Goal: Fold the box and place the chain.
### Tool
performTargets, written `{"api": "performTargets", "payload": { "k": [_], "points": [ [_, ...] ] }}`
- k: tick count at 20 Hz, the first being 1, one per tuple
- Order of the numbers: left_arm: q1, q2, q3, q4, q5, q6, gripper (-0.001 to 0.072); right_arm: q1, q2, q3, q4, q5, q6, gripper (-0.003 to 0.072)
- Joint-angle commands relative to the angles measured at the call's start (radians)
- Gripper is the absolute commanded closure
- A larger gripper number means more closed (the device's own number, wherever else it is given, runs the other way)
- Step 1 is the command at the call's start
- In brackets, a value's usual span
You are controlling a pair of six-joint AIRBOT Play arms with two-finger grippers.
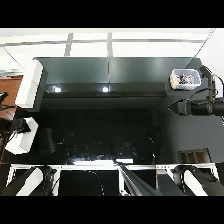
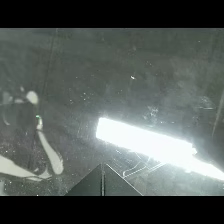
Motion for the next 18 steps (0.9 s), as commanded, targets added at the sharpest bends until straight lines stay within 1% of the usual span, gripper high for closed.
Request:
{"api": "performTargets", "payload": {
  "k": [1,5,9,11,14,17,18],
  "points": [
    [0.134,-0.007,0.003,0.001,0.112,0.122,0.036,0.0,0.0,0.0,0.0,-0.003,0.0,0.0674],
    [0.153,-0.095,0.047,-0.03,0.175,0.281,0.0361,0.0,0.0,0.0,0.0,-0.003,0.013,0.0674],
    [0.152,-0.22,0.11,-0.034,0.248,0.307,0.0361,0.0,0.0,0.0,0.001,-0.003,0.041,0.0674],
    [0.152,-0.294,0.148,-0.087,0.243,0.36,0.036,0.0,0.0,0.0,0.005,-0.003,0.041,0.0674],
    [0.149,-0.385,0.197,-0.157,0.253,0.367,0.0359,0.0,0.0,0.0,0.019,-0.003,0.042,0.0675],
    [0.13,-0.442,0.254,-0.182,0.252,0.365,0.0357,0.0,0.0,0.0,0.02,-0.003,0.042,0.0674],
    [0.12,-0.452,0.275,-0.183,0.252,0.365,0.0331,0.0,0.0,0.0,0.019,-0.003,0.041,0.0674]
  ]
}}
